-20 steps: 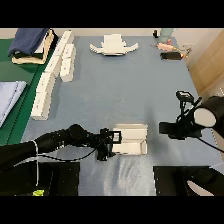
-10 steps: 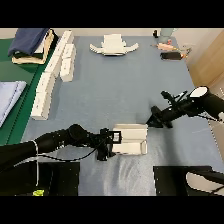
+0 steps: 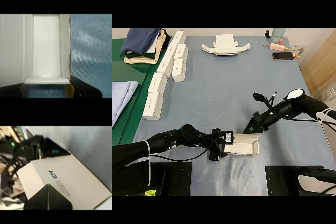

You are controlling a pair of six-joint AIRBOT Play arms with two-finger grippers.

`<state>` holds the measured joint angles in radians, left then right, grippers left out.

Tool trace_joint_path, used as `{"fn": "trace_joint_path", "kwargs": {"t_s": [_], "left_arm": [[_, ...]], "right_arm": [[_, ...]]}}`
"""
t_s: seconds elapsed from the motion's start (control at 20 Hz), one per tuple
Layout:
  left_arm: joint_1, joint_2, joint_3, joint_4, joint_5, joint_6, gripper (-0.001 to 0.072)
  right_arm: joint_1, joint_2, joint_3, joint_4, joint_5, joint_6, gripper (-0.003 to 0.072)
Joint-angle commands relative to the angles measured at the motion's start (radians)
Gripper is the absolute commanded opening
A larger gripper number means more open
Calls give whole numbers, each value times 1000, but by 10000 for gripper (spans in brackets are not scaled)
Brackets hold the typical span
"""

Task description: Fold the box.

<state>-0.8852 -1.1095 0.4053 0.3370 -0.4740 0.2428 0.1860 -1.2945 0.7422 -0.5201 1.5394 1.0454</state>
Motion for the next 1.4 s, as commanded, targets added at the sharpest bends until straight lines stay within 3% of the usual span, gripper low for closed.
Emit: {"fn": "trace_joint_path", "kwargs": {"t_s": [0.0,0.4,0.5,0.75,0.9,0.95,1.0,1.25,1.35], "left_arm": [[0,0,1,0,0,0,521],[0,0,1,0,0,0,521],[0,0,1,0,0,0,521],[0,0,1,0,0,0,521],[0,0,1,0,0,0,521],[0,0,1,0,0,0,521],[0,0,1,0,0,0,521],[0,0,1,0,0,0,520],[0,0,1,0,0,0,521]], "right_arm": [[143,108,-3,-135,-103,-120,4],[491,454,-169,-459,-719,-123,4],[572,518,-224,-502,-815,-122,4],[729,619,-343,-564,-922,-122,5],[768,627,-361,-637,-943,-122,119],[768,627,-361,-665,-948,-123,292],[768,629,-361,-697,-951,-123,392],[770,629,-322,-725,-867,-153,462],[770,629,-314,-725,-838,-201,585]]}}
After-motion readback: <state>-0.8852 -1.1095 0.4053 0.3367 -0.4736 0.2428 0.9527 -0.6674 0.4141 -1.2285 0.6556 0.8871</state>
